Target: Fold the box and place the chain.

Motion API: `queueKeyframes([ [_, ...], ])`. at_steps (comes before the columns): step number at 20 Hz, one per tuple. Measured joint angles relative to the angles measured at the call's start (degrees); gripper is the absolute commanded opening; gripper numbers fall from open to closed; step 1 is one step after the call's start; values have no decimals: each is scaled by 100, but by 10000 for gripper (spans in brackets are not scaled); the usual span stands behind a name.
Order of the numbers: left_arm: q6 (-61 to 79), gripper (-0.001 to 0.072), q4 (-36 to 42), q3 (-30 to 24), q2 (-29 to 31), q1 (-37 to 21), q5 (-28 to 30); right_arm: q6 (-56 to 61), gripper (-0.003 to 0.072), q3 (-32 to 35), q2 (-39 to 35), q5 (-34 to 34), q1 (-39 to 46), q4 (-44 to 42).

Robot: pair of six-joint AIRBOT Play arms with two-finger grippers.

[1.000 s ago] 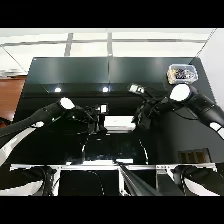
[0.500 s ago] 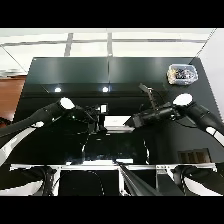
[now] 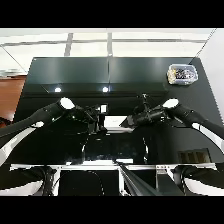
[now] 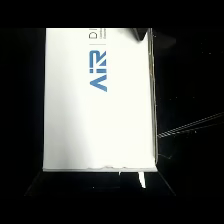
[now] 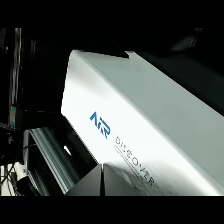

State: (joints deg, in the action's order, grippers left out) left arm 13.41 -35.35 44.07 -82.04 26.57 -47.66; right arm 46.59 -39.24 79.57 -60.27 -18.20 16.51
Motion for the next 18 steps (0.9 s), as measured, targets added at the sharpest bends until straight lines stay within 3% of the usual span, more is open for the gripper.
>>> queueKeyframes([
  [5,2,500,0,0,0,0,0,-76,10,-76,59,-122,94,142],
  [11,-7,500,0,0,0,-7,-4,-59,11,-507,-734,-1408,1248,837],
  [12,-31,521,-22,13,0,-7,-15,24,11,-535,-949,-1602,1523,1093],
  [13,-101,681,-92,37,24,-7,-26,122,11,-557,-1187,-1766,1827,1342],
  [14,-164,716,-245,55,74,-9,-79,188,11,-575,-1410,-1893,2109,1495],
  [18,-627,716,-686,149,575,-85,-144,341,11,-608,-2146,-2229,3060,1921],
])
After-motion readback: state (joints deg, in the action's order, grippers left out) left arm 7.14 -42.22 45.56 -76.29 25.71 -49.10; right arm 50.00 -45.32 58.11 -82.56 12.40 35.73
